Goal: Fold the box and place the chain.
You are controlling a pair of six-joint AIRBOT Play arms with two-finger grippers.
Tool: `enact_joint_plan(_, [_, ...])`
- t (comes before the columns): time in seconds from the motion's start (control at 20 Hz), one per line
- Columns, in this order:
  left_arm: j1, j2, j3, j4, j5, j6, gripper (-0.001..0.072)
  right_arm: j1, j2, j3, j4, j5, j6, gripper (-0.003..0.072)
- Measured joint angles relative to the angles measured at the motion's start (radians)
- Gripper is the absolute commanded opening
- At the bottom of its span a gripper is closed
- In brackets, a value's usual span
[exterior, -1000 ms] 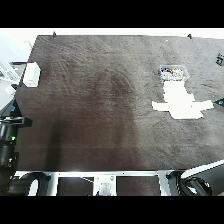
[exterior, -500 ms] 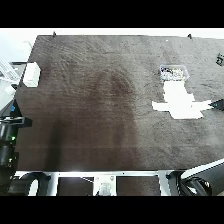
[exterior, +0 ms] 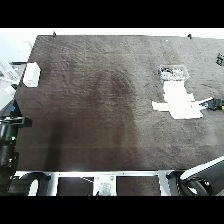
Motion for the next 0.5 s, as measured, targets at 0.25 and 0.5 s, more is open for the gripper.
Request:
enact_joint_plan(0.25, [0.000, 0.000, 0.000, 0.000, 0.000, 0.000, 0.0021, 0.025, -0.003, -0.006, 0.032, 0.038, 0.002, 0.0009])
enact_joint_plan(0.5, [0.000, 0.000, 0.000, 0.000, 0.000, 0.000, 0.0021, 0.034, 0.000, -0.020, 0.056, 0.095, 0.038, 0.0007])
